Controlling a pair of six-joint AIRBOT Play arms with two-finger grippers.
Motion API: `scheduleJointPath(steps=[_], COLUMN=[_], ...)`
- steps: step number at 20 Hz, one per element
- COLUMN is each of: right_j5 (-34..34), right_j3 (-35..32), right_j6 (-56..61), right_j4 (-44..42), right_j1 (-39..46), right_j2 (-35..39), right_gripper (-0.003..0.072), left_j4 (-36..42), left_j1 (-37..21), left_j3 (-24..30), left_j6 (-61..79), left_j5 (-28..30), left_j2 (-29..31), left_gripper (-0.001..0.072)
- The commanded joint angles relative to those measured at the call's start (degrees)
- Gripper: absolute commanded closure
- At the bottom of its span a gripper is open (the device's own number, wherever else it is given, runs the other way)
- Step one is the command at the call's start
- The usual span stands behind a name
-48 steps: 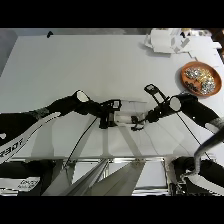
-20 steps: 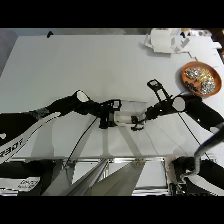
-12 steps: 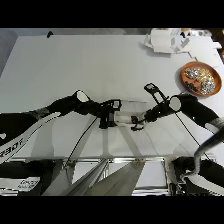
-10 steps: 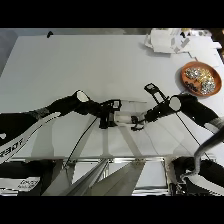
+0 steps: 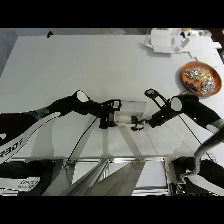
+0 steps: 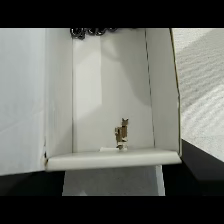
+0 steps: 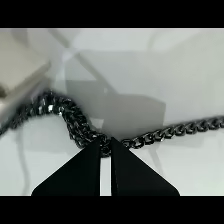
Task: Fold the box and place the chain.
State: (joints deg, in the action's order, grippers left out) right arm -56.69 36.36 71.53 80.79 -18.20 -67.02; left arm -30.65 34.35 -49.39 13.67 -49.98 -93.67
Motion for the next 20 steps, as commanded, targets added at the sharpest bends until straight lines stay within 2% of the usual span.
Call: scheduleJointPath(steps=[1, 6, 10, 13, 15, 20], right_j5=[-0.76, -1.20, -1.55, 0.37, 2.19, 8.37], right_j3=[0.09, 0.22, 2.29, 3.48, 3.48, 3.48], right_j6=[-0.02, -0.02, -3.02, -8.20, -10.78, -12.02], right_j4=[0.00, -3.13, -15.47, -29.31, -35.08, -34.10], right_j1=[0.00, 0.00, -0.02, -0.02, -0.42, -8.11], right_j2=[5.86, 21.33, 27.91, 28.02, 27.12, 21.03], right_gripper=[0.0666, 0.0666, 0.0666, 0.0666, 0.0667, 0.0666], left_j4=[0.00, 0.00, 0.00, 0.00, 0.00, 0.00], left_j1=[0.04, 0.04, 0.04, 0.04, 0.04, 0.04], left_j3=[-0.04, -0.04, -0.04, -0.04, -0.04, -0.04], left_j6=[0.02, 0.02, 0.02, 0.02, 0.02, 0.02], left_j5=[0.02, 0.02, 0.02, 0.02, 0.02, 0.02], left_j2=[0.00, 0.00, 0.00, 0.00, 0.00, 0.00], left_gripper=[0.0498, 0.0498, 0.0498, 0.0498, 0.0498, 0.0498])
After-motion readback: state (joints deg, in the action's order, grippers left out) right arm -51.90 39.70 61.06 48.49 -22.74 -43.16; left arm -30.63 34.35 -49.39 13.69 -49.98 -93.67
